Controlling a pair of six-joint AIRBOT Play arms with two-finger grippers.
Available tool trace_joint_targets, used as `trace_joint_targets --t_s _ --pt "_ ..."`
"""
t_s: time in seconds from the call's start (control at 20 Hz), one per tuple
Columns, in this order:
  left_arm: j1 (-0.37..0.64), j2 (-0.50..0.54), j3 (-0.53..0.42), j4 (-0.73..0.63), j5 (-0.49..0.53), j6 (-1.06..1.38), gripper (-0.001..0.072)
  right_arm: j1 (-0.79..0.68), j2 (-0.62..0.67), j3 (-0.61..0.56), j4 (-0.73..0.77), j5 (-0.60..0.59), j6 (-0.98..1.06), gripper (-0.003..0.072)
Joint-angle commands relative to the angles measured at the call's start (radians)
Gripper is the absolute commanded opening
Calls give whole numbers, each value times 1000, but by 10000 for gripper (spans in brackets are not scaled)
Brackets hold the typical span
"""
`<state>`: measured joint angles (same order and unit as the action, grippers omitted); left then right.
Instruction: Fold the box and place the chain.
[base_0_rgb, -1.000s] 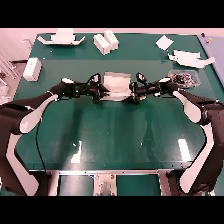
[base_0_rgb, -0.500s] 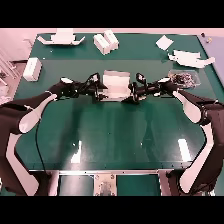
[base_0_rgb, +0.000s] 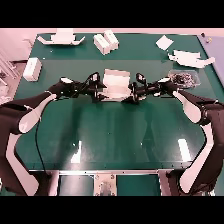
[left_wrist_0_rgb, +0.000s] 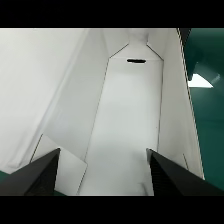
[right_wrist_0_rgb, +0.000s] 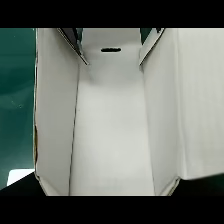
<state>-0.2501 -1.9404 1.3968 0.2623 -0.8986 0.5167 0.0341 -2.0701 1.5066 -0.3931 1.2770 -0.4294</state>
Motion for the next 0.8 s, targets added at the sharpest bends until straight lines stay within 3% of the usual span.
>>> trace_joint_targets --t_s 0.0,0.15,0.2,0.3,0.35,0.4,0.75 --pt "0 1 0 0 2 -3 716 0 0 0 0 -1 0 556" --pt "0 1 0 0 9 -3 715 0 0 0 0 -1 0 556" --pt "1 1 0 0 13 2 678 0 0 0 0 -1 0 557" --pt "3 2 2 0 27 10 217 0 0 0 0 -1 0 556" --pt "10 2 8 -1 27 9 94 0 0 0 0 -1 0 556" --pt "19 2 17 -2 17 3 50 0 0 0 0 -1 0 556" --pt "121 2 114 -1 -214 -101 49 0 0 0 0 -1 0 556"
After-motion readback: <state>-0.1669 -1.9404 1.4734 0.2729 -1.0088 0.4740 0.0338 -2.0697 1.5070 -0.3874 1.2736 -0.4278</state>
